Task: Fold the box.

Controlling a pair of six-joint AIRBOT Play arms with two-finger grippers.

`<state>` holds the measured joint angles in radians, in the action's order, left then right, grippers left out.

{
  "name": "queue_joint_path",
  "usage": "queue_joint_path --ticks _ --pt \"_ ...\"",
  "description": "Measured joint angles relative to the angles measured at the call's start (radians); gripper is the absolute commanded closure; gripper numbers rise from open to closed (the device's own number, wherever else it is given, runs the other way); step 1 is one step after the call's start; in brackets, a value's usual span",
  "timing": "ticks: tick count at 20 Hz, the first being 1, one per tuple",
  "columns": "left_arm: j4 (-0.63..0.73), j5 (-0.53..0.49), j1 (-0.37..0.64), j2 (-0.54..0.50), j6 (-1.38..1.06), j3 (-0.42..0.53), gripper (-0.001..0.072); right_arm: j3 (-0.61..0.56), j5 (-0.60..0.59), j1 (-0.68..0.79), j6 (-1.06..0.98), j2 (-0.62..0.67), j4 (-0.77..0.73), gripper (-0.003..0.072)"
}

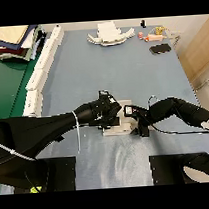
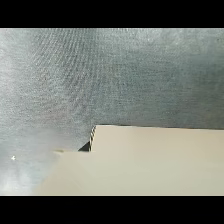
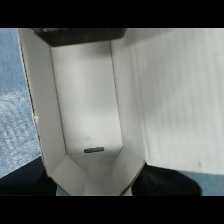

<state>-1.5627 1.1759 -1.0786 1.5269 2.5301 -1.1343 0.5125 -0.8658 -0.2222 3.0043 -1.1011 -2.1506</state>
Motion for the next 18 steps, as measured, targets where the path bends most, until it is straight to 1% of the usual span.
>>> queue_joint_path --ticks 2,3,4,5,11,12,13,14,15,18 --pt "0.0 -0.006 0.0 0.0 -0.001 0.0 0.0688 0.0 0.0 0.0 0.0 0.0 0.0 0.0085" --pt "0.0 -0.008 0.0 0.0 -0.002 0.0 0.0452 0.0 0.0 0.0 0.0 0.0 0.0 0.0085" --pt "-0.004 -0.018 0.0 0.003 -0.007 0.001 0.0108 0.0 0.0 0.0 0.0 0.0 0.0 0.0086" --pt "-0.008 -0.005 0.0 0.001 -0.008 0.001 0.0067 0.0 0.0 0.0 0.0 0.0 0.0 0.0086" --pt "-0.004 -0.055 0.0 -0.004 -0.005 0.0 0.0066 0.0 0.0 0.0 -0.001 0.0 0.0 0.0086" --pt "0.004 -0.101 0.0 -0.011 0.0 -0.001 0.0067 0.0 0.0 0.0 0.0 0.0 0.0 0.0085" --pt "0.003 -0.11 -0.002 -0.021 -0.005 -0.002 0.0067 0.0 0.0 0.0 -0.001 0.0 0.0 0.0085" --pt "0.008 -0.085 -0.001 -0.029 -0.002 -0.001 0.0067 0.0 0.0 0.0 0.0 0.0 0.0 0.0086" --pt "-0.003 -0.102 0.0 -0.04 -0.005 -0.001 0.0067 0.0 0.0 0.0 0.0 0.0 0.0 0.0085" --pt "-0.008 -0.086 0.001 -0.056 -0.006 -0.001 0.0067 0.0 0.0 0.0 0.0 0.0 0.0 0.0086"
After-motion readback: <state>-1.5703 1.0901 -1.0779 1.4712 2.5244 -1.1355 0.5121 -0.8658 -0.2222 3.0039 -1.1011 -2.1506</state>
